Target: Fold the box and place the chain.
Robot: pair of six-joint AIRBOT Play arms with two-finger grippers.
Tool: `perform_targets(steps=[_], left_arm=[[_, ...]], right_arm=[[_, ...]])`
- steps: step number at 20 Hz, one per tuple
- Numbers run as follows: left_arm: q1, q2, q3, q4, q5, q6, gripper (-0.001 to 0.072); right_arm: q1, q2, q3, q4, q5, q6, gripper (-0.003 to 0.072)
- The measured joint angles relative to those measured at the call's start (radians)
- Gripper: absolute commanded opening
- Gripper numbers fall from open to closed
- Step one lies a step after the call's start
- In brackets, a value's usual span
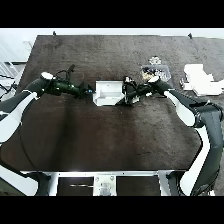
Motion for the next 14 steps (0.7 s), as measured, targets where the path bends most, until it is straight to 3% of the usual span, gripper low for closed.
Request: perform_targets(steps=[14], left_arm=[[-0.1, 0.0, 0.128, 0.285, 0.0, -0.276, 0.0369]], right_arm=[[0.0, 0.0, 0.0, 0.0, 0.0, 0.0, 0.0481]])
